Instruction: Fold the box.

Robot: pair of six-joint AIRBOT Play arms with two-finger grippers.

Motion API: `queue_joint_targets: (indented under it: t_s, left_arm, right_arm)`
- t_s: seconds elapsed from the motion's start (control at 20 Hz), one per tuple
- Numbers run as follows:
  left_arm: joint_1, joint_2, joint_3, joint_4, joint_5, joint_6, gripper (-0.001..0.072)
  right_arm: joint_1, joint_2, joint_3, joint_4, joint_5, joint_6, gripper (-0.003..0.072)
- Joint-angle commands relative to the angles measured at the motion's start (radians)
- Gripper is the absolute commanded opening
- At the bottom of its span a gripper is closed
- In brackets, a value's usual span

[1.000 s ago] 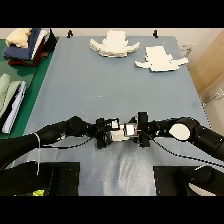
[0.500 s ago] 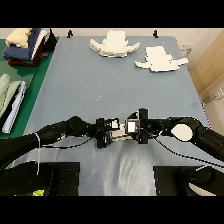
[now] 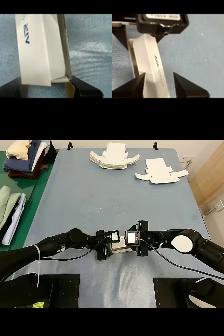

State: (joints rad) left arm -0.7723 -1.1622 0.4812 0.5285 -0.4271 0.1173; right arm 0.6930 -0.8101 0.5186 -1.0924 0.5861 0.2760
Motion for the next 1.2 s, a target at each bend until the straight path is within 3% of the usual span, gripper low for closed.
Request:
queue_joint_targets:
  t_s: [0.0,0.15,0.25,0.7,0.75,0.8,0.85,1.15]
  left_arm:
    - [0.0,0.0,0.0,-0.002,0.0,-0.001,0.0353]
    - [0.0,0.0,0.0,-0.002,0.0,-0.001,0.0353]
    - [0.0,0.0,0.0,-0.002,0.0,-0.001,0.0353]
    - [0.0,0.0,0.0,-0.002,0.0,-0.001,0.0353]
    - [0.0,0.0,0.0,-0.002,0.0,-0.001,0.0353]
    - [0.0,0.0,0.0,-0.002,0.0,-0.001,0.0353]
    - [0.0,0.0,0.0,-0.002,0.0,-0.001,0.0353]
    - [0.0,0.0,0.0,-0.002,0.0,-0.001,0.0353]
  right_arm:
    - [0.001,-0.001,0.0,0.026,0.058,0.0,0.0509]
    - [0.001,-0.016,-0.001,0.026,0.055,-0.007,0.0504]
    - [0.001,-0.027,-0.001,0.026,0.05,-0.008,0.0406]
    - [0.001,-0.016,0.001,0.027,0.014,-0.026,0.0405]
    - [0.001,-0.016,0.0,0.028,0.016,-0.026,0.0397]
    - [0.001,-0.016,0.0,0.028,0.019,-0.026,0.0316]
    - [0.001,-0.018,0.0,0.029,0.022,-0.026,0.0295]
    - [0.001,-0.032,-0.001,0.055,0.061,-0.026,0.0264]
